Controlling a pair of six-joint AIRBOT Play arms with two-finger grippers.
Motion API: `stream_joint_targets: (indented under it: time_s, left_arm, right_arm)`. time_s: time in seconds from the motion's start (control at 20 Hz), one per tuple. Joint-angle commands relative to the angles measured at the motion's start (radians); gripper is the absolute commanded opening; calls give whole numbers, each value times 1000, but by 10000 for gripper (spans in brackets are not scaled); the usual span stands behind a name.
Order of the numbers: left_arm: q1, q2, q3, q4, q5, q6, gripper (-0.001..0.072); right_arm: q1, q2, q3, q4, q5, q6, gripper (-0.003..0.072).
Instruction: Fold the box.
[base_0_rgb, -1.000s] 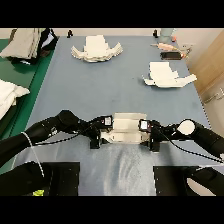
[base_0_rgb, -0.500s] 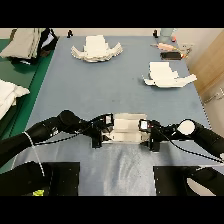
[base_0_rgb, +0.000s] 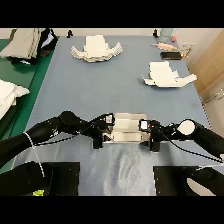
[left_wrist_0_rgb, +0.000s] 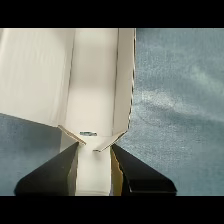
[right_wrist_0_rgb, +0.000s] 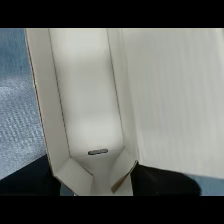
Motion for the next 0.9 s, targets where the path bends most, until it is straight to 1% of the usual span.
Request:
stream_joint_targets:
  time_s: [0.0,0.55,0.85]
  left_arm:
    - [0,-1,0,0,3,-11,296]
    - [-1,-1,0,-1,4,3,295]
    - [-10,-1,0,-5,25,31,284]
  right_arm:
    - [0,1,1,1,2,0,512]
    - [0,1,1,1,2,0,513]
    - [0,1,1,1,2,0,513]
